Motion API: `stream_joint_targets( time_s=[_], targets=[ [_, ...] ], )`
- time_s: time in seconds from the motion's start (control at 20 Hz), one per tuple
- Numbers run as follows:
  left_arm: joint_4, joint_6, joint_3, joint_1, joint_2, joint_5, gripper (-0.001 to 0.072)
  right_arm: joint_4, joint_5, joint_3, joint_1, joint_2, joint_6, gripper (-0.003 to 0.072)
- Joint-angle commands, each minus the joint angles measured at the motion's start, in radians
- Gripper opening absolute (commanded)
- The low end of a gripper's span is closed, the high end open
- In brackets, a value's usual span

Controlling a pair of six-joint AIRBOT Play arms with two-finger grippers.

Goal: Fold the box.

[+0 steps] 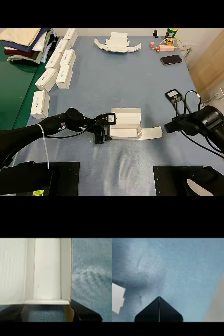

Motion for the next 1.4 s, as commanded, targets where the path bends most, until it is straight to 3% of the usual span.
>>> stream_joint_targets(
  time_s=[0.0,0.2,0.35,0.75,0.85,0.95,1.15,1.2,1.25,1.3,1.35],
  targets=[
    [0.0,0.001,0.0,0.0,0.0,0.0,0.0461,0.242,-0.054,-0.001,-0.119,-0.074,0.095,0.0001],
    [0.0,0.0,0.0,0.0,0.0,0.0,0.0461,0.628,0.047,-0.001,-0.125,-0.207,-0.085,0.0002],
    [0.0,0.0,0.0,0.0,0.0,0.0,0.0461,0.823,0.055,0.0,-0.125,-0.241,-0.208,0.0001],
    [0.0,0.001,0.0,0.0,0.0,0.0,0.0461,0.85,0.045,0.005,-0.121,-0.182,-0.216,0.0004],
    [0.0,0.0,0.0,0.0,0.0,0.0,0.0462,0.848,0.045,0.01,-0.121,-0.163,-0.216,0.0068],
    [0.0,0.001,0.0,0.0,0.0,0.0,0.0461,0.843,0.046,0.036,-0.121,-0.153,-0.216,0.0231],
    [0.0,0.001,0.0,0.0,0.0,0.0,0.0461,0.841,0.05,0.087,-0.121,-0.154,-0.216,0.0251],
    [0.0,0.0,0.0,0.0,0.0,0.0,0.0461,0.843,0.049,0.089,-0.121,-0.154,-0.216,0.0326],
    [0.0,0.0,0.0,0.0,0.0,0.0,0.0461,0.845,0.048,0.089,-0.121,-0.156,-0.216,0.0453],
    [0.0,0.0,0.0,0.0,0.0,0.0,0.0461,0.846,0.045,0.089,-0.119,-0.16,-0.216,0.0521],
    [0.0,0.001,0.0,0.0,0.0,0.0,0.0461,0.845,0.046,0.089,-0.109,-0.167,-0.216,0.0527]
  ],
)
